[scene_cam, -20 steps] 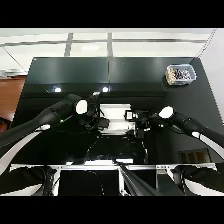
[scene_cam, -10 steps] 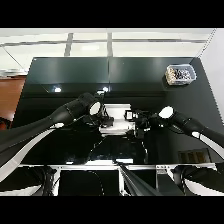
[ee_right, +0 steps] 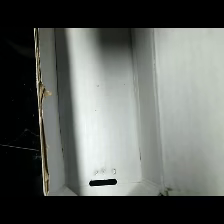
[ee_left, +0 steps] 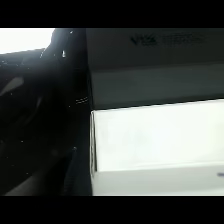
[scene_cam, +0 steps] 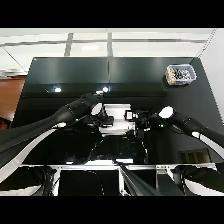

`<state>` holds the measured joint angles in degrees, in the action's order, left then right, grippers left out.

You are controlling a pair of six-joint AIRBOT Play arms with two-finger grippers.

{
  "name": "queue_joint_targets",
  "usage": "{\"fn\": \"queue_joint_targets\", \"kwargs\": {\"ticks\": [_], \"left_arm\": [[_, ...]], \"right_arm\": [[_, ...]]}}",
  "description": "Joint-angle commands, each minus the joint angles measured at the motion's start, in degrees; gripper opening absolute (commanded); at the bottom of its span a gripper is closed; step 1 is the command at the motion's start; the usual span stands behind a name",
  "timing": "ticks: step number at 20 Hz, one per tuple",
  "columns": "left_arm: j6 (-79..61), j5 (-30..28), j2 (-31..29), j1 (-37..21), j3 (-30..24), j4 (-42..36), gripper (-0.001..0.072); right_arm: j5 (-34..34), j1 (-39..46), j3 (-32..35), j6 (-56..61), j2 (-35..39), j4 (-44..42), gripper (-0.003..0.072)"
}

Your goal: Fold the box and place the chain.

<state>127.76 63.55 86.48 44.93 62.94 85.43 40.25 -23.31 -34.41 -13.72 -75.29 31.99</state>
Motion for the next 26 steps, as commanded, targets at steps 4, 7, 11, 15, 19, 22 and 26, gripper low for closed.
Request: {"fn": "queue_joint_targets", "kwargs": {"ticks": [4, 7, 11, 15, 19, 22, 26], "left_arm": [[0.26, -1.81, 0.09, 0.02, 0.11, -2.08, 0.0026], [0.22, -1.81, 0.07, 0.02, 0.11, -2.19, 0.0131], [0.22, -1.79, 0.09, 0.02, 0.11, -1.92, 0.0456], [1.31, -1.81, 0.59, 0.02, 0.11, -1.81, 0.0440], [1.42, -1.75, 1.07, 0.07, 0.11, -2.27, 0.0240], [0.98, -1.57, 1.07, 0.07, 0.11, -2.36, 0.0027], [-0.09, -1.31, 1.07, 0.07, 0.11, -2.40, 0.0028]], "right_arm": [[0.00, -0.02, -0.07, 0.02, -0.02, 0.00, 0.0166], [0.00, -0.02, -0.04, 0.02, -0.02, 0.00, 0.0166], [0.00, -0.02, -0.04, 0.02, -0.02, 0.00, 0.0166], [0.00, -0.02, -0.04, 0.02, -0.02, 0.00, 0.0167], [0.00, -0.02, -0.04, 0.02, -0.02, 0.00, 0.0166], [0.00, -0.02, -0.04, 0.02, -0.02, 0.00, 0.0167], [0.00, -0.02, -0.07, 0.00, -0.02, 0.00, 0.0166]]}}
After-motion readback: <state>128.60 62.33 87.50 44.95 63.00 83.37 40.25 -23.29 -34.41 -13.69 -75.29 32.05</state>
